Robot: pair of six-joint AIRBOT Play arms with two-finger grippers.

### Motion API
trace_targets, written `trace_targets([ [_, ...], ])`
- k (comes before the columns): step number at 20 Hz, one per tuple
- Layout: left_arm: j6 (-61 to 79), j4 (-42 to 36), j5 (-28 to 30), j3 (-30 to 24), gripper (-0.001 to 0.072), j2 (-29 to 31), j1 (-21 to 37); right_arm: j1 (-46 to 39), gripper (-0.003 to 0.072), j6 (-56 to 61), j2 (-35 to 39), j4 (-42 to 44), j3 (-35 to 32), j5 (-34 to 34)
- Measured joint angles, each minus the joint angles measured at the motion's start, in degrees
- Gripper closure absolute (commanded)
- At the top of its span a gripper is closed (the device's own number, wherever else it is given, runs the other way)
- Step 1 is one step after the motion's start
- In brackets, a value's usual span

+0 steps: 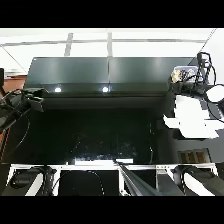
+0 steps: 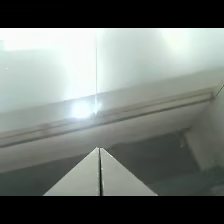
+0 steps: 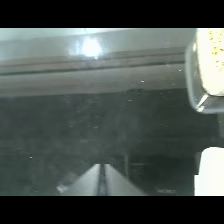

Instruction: Fold the box and place the chain.

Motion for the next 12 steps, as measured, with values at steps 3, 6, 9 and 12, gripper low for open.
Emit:
trace_targets([
  [3, -0.15, -2.78, 0.90, 0.00, 0.0000, -2.34, 0.00, -0.02, -0.0034, -0.02, -0.13, 0.37, 0.00, 0.15],
  [6, -1.07, -3.82, 1.11, 0.04, 0.0000, -5.16, 0.13, -1.60, -0.0034, 0.13, -0.17, -1.66, 0.42, 2.03],
  [9, -3.80, -3.19, 1.16, 1.46, 0.0000, -7.72, 2.14, -8.37, -0.0034, 2.05, -0.22, -5.29, 3.08, 5.90],
  [12, -6.91, -2.62, -2.89, 4.50, 0.0000, -11.19, 4.63, -20.13, -0.0034, 3.02, -0.70, -8.70, 7.43, 9.55],
])
